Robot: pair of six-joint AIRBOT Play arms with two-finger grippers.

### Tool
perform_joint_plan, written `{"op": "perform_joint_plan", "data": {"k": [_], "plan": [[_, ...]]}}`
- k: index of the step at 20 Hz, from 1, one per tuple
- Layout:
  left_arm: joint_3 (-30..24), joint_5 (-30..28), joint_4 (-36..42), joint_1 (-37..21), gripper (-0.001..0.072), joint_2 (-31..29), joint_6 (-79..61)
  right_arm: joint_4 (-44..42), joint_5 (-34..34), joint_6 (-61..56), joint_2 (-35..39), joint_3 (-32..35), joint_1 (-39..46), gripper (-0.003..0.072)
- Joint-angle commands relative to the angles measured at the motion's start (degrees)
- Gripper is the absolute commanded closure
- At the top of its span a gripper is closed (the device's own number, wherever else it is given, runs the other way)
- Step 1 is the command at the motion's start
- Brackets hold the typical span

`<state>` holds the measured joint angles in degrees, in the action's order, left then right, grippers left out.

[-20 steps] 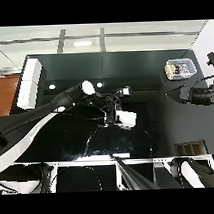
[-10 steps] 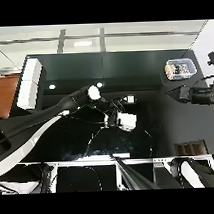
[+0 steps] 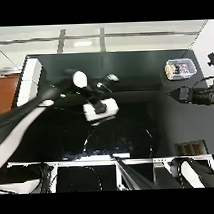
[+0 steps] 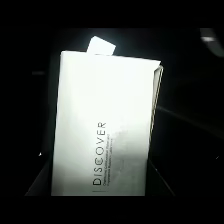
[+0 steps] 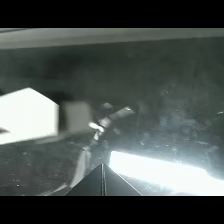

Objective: Fold the box and place the chain.

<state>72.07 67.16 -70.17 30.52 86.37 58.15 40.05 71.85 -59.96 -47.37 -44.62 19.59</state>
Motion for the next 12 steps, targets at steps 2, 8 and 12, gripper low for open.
{"op": "perform_joint_plan", "data": {"k": [2,8,12], "plan": [[-11.5,6.2,-9.2,-14.4,0.0434,-14.3,15.5,1.0,-0.2,0.5,0.0,0.0,0.0,0.0673],[-33.2,4.2,-14.0,-44.1,0.0434,-34.8,16.0,0.9,-1.4,1.9,0.0,0.0,0.0,0.0673],[-33.0,1.1,-14.6,-61.9,0.0434,-36.0,15.1,0.9,-1.5,1.9,0.0,0.0,0.0,0.0673]]}}
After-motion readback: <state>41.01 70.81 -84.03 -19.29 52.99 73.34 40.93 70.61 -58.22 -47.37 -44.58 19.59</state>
